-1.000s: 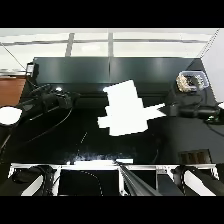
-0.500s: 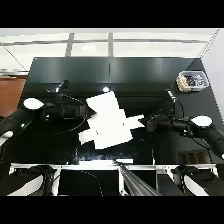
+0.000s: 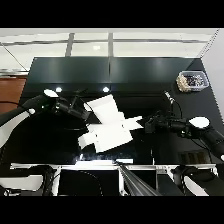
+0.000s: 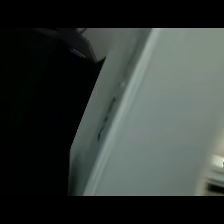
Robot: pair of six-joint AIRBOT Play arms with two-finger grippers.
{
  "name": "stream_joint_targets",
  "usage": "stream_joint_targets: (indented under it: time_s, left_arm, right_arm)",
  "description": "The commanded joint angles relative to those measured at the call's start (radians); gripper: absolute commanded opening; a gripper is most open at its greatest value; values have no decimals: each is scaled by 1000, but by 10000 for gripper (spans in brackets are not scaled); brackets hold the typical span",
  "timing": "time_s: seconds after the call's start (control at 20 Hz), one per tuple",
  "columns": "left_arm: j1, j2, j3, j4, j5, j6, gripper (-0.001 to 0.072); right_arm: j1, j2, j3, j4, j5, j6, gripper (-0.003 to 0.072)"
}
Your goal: Fold the box and place the chain.
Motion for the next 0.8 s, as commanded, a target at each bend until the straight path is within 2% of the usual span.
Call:
stream_joint_targets:
  time_s: [0.0,0.05,0.1,0.25,0.35,0.5,0.55,0.6,0.65,0.75]
  left_arm:
    - [2,-33,60,81,-74,46,363]
    - [2,-33,66,80,-75,51,277]
    - [-2,-33,68,80,-78,66,229]
    - [-17,-34,68,93,-82,94,225]
    - [-29,-34,69,123,-70,111,25]
    - [-32,-27,71,137,-76,116,24]
    - [-32,-18,71,137,-73,116,23]
    - [-33,-2,71,137,-70,115,22]
    - [-35,17,71,137,-69,115,21]
    - [-50,81,70,138,-54,110,20]
  right_arm:
    - [1,0,0,1,-5,0,10]
    - [1,0,0,0,-5,0,10]
    - [1,0,0,-2,-6,0,10]
    - [1,0,0,-2,-6,0,10]
    - [1,0,0,-2,-6,0,10]
    - [-3,0,1,-27,-6,0,12]
    - [-14,0,6,-45,-3,5,67]
    - [-34,0,16,-66,2,18,395]
    - [-64,0,38,-102,20,46,661]
    - [-137,1,117,-207,123,47,660]
